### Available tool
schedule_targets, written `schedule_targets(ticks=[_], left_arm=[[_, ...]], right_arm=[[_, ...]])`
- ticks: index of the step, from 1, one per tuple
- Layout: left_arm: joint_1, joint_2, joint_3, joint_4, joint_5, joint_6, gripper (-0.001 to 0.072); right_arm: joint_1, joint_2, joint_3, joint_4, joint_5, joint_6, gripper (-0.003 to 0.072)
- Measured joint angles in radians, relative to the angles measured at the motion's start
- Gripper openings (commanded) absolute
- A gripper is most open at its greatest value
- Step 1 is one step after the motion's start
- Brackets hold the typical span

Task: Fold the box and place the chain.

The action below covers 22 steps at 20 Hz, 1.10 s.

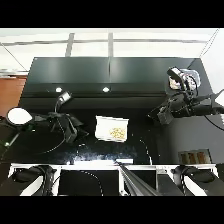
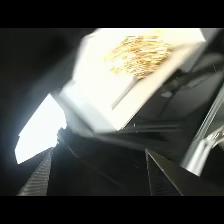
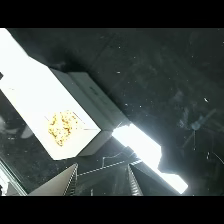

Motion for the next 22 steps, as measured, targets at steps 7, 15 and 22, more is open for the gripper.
schedule_targets(ticks=[7, 15, 22], left_arm=[[-0.102, -0.202, -0.021, -0.042, 0.175, 0.605, 0.0715], [-0.142, -0.346, 0.029, -0.100, 0.186, 0.734, 0.0714], [-0.153, -0.362, 0.037, -0.134, 0.187, 0.755, 0.0714]], right_arm=[[0.000, 0.000, 0.000, -0.007, -0.003, 0.004, 0.0385], [0.000, 0.000, 0.000, -0.009, -0.005, 0.014, 0.0385], [0.000, 0.000, 0.000, -0.009, -0.005, 0.014, 0.0384]])
